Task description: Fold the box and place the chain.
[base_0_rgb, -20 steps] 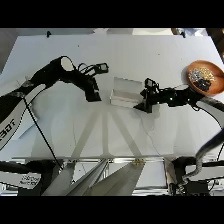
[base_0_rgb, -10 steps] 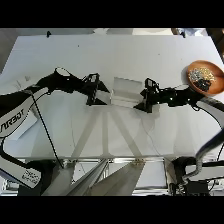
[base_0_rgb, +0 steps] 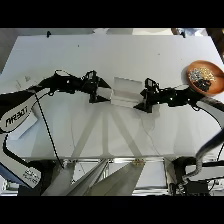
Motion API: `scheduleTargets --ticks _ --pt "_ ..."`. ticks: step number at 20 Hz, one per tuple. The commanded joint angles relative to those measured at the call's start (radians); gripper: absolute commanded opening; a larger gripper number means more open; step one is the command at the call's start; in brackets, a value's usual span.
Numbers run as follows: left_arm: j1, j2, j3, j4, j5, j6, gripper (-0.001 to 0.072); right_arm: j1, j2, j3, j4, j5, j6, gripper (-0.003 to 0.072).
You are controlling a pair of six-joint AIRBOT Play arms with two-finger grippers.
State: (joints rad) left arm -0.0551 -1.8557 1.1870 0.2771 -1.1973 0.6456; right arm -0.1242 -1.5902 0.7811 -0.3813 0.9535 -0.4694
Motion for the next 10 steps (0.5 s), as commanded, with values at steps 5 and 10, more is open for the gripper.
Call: scheduleTargets --ticks 5,10 --pt "0.019 -0.034 0.072 0.112 -0.085 -0.071 0.0696 0.000 0.001 0.000 0.000 0.000 0.000 0.0548" --pt "-0.010 -0.050 0.097 0.079 -0.077 -0.089 0.0696 0.000 0.001 0.000 0.000 0.000 0.000 0.0548"
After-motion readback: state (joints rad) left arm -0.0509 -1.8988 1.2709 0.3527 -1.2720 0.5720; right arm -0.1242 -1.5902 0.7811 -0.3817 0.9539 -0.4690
